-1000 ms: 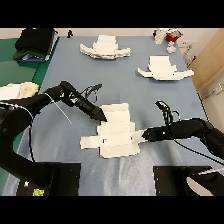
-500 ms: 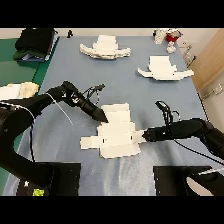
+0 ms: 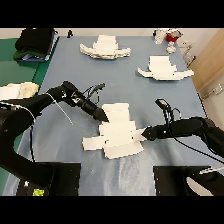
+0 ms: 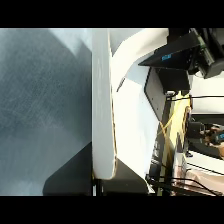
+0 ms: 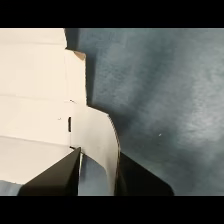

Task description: Fold the box.

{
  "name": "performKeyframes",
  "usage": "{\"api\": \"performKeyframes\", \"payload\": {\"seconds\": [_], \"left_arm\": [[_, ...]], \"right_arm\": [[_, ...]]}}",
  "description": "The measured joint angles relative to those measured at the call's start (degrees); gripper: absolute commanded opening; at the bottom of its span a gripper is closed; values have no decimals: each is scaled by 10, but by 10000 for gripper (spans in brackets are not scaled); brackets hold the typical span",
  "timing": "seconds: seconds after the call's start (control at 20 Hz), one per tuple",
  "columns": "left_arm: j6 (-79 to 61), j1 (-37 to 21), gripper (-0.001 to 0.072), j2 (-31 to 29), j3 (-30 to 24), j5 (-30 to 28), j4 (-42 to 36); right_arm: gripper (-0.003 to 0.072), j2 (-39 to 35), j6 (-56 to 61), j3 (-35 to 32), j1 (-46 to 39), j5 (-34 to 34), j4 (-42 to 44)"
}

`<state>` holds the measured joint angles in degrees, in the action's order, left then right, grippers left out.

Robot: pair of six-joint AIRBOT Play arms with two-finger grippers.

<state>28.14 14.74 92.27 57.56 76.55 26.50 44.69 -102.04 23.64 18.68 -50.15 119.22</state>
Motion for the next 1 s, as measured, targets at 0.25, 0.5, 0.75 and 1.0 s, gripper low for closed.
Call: {"api": "performKeyframes", "payload": {"seconds": [0.25, 0.5, 0.75, 1.0], "left_arm": [[-85, 32, 8, -41, -2, -30, -9], [-171, 96, 8, -135, -42, -152, -1], [-245, 144, 10, -243, -123, -275, 2], [-294, 170, 13, -279, -174, -349, 2]], "right_arm": [[433, 0, 99, 62, -1, 0, -184], [457, 0, 237, 103, -1, 1, -326], [423, 0, 294, 111, -1, 2, -359], [1, 0, 294, 113, -1, 0, -283]]}}
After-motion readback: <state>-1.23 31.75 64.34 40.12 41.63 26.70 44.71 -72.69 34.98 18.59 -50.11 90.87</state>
